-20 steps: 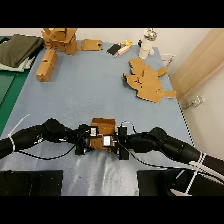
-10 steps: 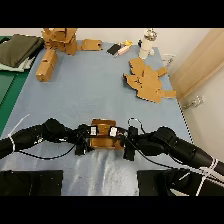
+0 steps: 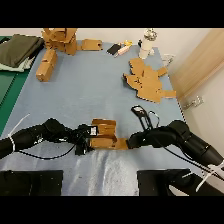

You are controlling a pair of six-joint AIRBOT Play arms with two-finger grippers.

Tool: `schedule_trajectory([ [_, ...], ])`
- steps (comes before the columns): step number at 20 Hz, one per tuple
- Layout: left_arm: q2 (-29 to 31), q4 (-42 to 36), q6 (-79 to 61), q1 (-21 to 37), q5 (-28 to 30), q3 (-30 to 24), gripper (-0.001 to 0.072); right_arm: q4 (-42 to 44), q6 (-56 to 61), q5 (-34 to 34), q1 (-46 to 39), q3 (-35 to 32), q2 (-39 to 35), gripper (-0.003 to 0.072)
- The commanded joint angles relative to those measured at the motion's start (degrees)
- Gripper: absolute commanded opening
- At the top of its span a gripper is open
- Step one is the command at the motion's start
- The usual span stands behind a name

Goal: Fold the box.

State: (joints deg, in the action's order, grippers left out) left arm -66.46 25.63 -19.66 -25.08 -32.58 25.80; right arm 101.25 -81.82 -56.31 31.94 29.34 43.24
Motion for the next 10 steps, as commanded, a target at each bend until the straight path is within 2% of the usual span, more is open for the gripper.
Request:
schedule_trajectory([
  [1,0.0,0.0,0.0,0.1,0.0,0.0,0.0511,3.6,3.3,-3.9,-12.0,-0.1,-0.5,-0.0001],
  [5,0.0,0.0,0.0,0.1,0.0,0.0,0.0511,2.9,3.3,-3.8,-22.0,-0.1,0.3,0.0001],
  [8,0.0,0.0,0.0,0.1,0.0,0.0,0.0511,3.2,2.1,-4.7,-23.6,-0.2,3.4,0.0001],
  [10,0.0,0.0,0.0,0.1,0.0,0.0,0.0511,7.0,-0.9,-4.6,-23.6,-0.7,7.0,0.0001],
])
